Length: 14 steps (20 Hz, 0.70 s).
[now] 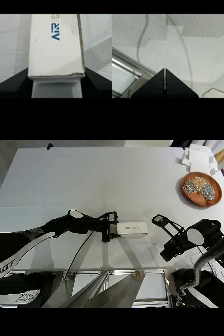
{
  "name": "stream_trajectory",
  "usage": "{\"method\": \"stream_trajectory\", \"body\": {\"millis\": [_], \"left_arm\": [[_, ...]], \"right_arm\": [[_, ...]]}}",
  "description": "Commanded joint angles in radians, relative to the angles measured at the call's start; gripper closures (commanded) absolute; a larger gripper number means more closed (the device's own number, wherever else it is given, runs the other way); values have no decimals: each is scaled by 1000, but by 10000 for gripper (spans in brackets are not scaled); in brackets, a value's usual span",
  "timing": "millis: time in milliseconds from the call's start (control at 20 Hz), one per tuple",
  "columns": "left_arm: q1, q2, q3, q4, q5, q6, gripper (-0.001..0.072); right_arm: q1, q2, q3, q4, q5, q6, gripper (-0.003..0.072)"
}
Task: Fold the box and place the chain.
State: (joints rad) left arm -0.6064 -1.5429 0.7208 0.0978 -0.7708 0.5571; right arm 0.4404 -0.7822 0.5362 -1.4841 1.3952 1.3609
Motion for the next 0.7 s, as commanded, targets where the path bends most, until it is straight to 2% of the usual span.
{"method": "stream_trajectory", "body": {"millis": [0, 200, 400, 650], "left_arm": [[0, 1, 0, -1, -10, 0, 684], [2, 16, 0, -1, -10, 0, 706], [16, 82, 0, 0, 0, -18, 707], [150, 228, 0, 39, 0, -253, 708]], "right_arm": [[0, 1, 1, 0, 0, 0, 671], [0, 1, 1, 0, 0, 0, 671], [0, 1, 1, 0, 0, 0, 671], [0, 1, 1, 0, 0, 0, 671]]}}
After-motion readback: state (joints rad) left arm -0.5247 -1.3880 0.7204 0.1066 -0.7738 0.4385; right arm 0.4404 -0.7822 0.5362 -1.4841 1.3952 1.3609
